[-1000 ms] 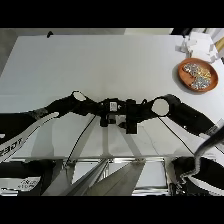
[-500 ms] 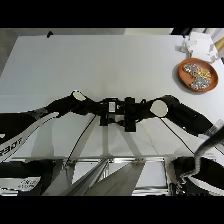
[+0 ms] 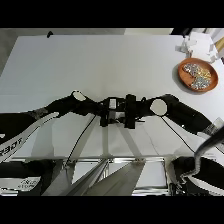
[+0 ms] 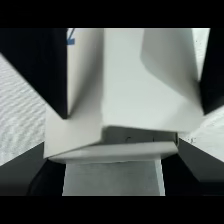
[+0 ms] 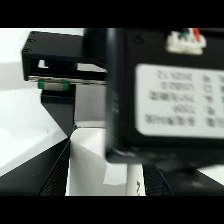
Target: Fold the box and place the chain.
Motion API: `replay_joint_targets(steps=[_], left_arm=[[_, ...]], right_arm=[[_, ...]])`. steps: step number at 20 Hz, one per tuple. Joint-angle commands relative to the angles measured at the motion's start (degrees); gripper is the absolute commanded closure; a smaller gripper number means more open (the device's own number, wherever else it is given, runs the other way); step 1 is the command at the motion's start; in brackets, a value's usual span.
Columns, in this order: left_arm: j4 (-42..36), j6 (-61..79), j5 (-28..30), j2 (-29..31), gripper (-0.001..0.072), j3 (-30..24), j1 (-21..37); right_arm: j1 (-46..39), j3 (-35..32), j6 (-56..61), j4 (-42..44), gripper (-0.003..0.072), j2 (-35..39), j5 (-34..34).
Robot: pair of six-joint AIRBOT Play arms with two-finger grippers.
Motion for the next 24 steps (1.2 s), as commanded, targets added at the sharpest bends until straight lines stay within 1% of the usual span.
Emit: replay_joint_targets(steps=[1, 2, 5, 7, 9, 10, 12, 17, 19, 20, 21, 24], left_arm=[[0.17, 0.00, 0.11, 0.04, 0.0638, 0.02, 0.00], [0.17, 0.00, 0.11, 0.04, 0.0638, 0.02, 0.00], [0.17, 0.00, 0.11, 0.04, 0.0638, 0.02, 0.00], [0.17, 0.00, 0.09, 0.04, 0.0638, 0.02, 0.00], [0.17, 0.00, 0.11, 0.04, 0.0638, 0.02, 0.00], [0.17, 0.00, 0.11, 0.04, 0.0638, 0.02, 0.00], [0.17, 0.00, 0.11, 0.04, 0.0638, 0.02, 0.00], [0.17, 0.00, 0.09, 0.04, 0.0638, 0.02, 0.00], [0.17, 0.00, 0.11, 0.04, 0.0638, 0.02, 0.00], [0.17, 0.00, 0.11, 0.04, 0.0638, 0.02, 0.00], [0.17, 0.00, 0.09, 0.04, 0.0638, 0.02, 0.00], [0.17, 0.00, 0.09, 0.04, 0.0638, 0.02, 0.00]], right_arm=[[-0.70, -0.02, 0.90, 0.44, 0.0266, -0.11, -0.13], [-0.70, -0.02, 0.90, 0.52, 0.0284, -0.13, -0.11], [-0.70, -0.02, 0.87, 1.77, 0.0293, -0.11, -0.04], [-0.70, -0.02, 0.90, 2.25, 0.0372, -0.11, 0.11], [-0.70, -0.02, 0.90, 2.23, 0.0392, -0.04, 0.52], [-0.70, -0.02, 0.90, 2.23, 0.0383, -0.04, 1.05], [-0.70, 0.00, 0.87, 2.25, 0.0267, 0.15, 3.06], [-0.90, 0.00, -0.22, 2.19, 0.0267, 1.99, 6.21], [-2.23, 0.02, -1.22, 4.00, 0.0264, 2.08, 8.79], [-3.21, 0.20, -2.23, 5.29, 0.0224, 2.10, 10.60], [-4.07, 0.52, -2.82, 6.45, 0.0216, 2.10, 12.04], [-6.36, 1.53, -5.68, 10.36, 0.0204, 2.08, 13.44]])
